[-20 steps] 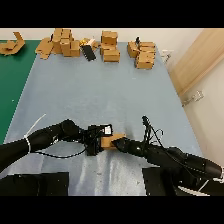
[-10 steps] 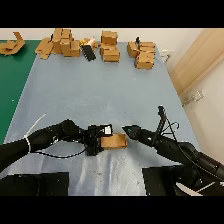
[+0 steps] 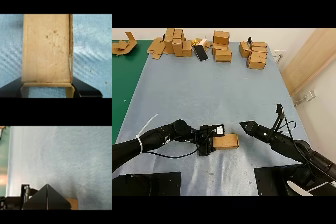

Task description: Fold the box.

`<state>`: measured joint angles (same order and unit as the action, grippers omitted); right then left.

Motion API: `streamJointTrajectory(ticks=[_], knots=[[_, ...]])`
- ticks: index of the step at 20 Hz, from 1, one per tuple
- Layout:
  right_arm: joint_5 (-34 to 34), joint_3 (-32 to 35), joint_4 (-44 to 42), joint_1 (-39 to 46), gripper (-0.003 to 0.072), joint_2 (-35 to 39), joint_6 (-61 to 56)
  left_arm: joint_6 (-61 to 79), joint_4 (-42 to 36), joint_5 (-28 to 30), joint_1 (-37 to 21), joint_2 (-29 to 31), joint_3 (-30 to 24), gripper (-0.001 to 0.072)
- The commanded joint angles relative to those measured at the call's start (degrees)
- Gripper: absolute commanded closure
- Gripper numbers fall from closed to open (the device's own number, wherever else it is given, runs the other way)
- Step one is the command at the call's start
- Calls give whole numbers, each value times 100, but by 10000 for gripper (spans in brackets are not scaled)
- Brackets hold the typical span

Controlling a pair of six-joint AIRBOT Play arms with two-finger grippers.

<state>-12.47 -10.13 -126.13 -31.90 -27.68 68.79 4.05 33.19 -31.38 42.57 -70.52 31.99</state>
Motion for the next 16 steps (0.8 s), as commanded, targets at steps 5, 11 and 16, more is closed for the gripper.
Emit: streamJointTrajectory(ticks=[5,11,16], knots=[[0,-2,11,26,685,-59,-109,-4,0,-74,-4,4,-2,242],[-2,-2,13,26,685,-59,-197,-415,79,-181,-17,44,83,242],[-2,-2,13,26,685,-59,-197,-1001,686,-225,-17,391,385,241]])
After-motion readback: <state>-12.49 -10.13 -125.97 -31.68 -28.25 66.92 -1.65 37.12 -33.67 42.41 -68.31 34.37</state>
